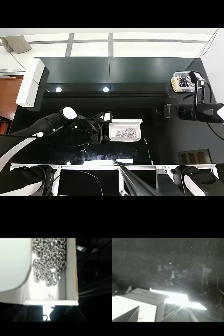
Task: Fold the box and place the chain.
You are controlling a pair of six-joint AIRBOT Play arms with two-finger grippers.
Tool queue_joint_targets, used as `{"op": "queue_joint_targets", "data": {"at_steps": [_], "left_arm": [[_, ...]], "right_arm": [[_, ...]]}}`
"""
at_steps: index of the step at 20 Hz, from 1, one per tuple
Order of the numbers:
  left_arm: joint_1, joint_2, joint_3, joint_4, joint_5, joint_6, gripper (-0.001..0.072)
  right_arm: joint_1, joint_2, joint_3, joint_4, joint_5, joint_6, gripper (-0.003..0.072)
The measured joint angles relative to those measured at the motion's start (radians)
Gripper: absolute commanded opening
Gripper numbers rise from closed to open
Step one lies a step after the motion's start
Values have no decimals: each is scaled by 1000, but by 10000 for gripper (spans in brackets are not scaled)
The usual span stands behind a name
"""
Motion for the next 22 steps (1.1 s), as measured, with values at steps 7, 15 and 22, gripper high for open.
{"op": "queue_joint_targets", "data": {"at_steps": [7, 15, 22], "left_arm": [[0, 0, 0, 0, 1, 0, 414], [0, 0, 0, 0, 1, 0, 414], [0, 0, 0, 1, 1, 0, 414]], "right_arm": [[11, -202, 90, 174, -71, -260, 720], [152, -289, 106, 321, 22, -929, 675], [178, -263, 40, 225, 134, -1013, 669]]}}
